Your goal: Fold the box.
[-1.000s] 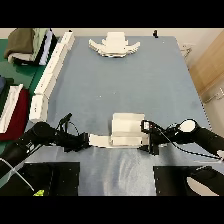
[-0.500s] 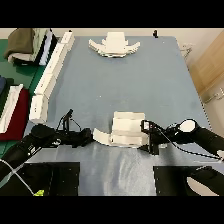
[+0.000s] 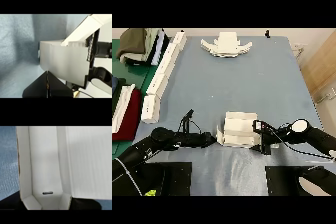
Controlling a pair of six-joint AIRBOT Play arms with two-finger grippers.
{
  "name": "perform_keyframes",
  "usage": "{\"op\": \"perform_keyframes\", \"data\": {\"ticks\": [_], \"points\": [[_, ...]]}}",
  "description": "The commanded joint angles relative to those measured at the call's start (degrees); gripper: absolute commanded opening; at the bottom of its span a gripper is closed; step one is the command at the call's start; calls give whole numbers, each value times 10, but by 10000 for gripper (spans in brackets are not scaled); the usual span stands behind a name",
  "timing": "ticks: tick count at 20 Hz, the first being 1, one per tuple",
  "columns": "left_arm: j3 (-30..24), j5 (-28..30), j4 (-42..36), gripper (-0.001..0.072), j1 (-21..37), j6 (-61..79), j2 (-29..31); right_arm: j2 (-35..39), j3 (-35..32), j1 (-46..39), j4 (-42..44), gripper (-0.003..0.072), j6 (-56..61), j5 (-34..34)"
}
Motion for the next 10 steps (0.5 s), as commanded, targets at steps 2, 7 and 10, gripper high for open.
{"op": "perform_keyframes", "data": {"ticks": [2, 7, 10], "points": [[0, 41, -16, 19, -23, 6, -3, 0, 0, 0, 0, 604, 0, 0], [0, 81, -18, 352, -22, 5, -3, 0, 0, 0, 0, 604, 0, 0], [0, 93, -18, 353, -22, 5, -3, 0, 0, 0, 0, 604, 0, 0]]}}
